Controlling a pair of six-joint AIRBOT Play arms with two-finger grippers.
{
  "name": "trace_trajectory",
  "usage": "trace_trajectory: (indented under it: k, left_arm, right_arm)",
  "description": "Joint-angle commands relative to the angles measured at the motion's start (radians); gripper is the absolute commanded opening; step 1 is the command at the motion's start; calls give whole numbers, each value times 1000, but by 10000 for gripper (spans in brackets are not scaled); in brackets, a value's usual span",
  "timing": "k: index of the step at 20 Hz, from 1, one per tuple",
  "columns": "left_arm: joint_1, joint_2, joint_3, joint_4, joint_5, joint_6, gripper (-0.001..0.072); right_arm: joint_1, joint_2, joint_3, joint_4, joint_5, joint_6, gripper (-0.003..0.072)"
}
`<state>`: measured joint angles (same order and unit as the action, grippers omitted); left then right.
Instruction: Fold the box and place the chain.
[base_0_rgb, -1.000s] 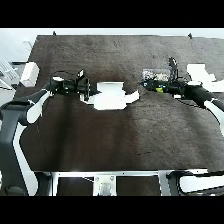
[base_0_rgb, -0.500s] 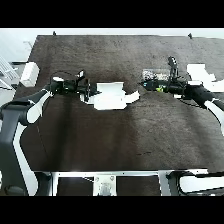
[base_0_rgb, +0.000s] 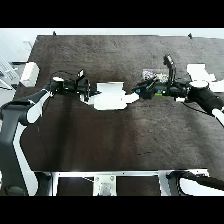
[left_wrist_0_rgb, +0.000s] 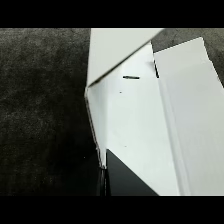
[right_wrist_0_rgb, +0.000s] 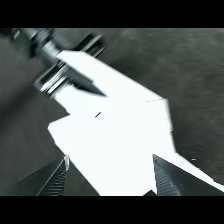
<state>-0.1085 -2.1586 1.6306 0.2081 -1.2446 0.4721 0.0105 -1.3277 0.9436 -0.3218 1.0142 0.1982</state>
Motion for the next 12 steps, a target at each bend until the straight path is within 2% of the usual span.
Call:
trace_trajectory:
  k: [1,3,6,12]
  left_arm:
    - [0,0,0,-3,2,-1,20]
    - [0,0,0,-6,6,-1,21]
    - [0,0,0,-6,6,-1,20]
    - [0,0,0,-6,6,-1,21]
  right_arm:
    - [82,23,-62,-150,-10,-220,608]
    - [135,23,-94,-251,-104,-238,609]
    - [179,3,-113,-284,-228,-271,608]
    - [201,-78,-112,-293,-241,-360,608]
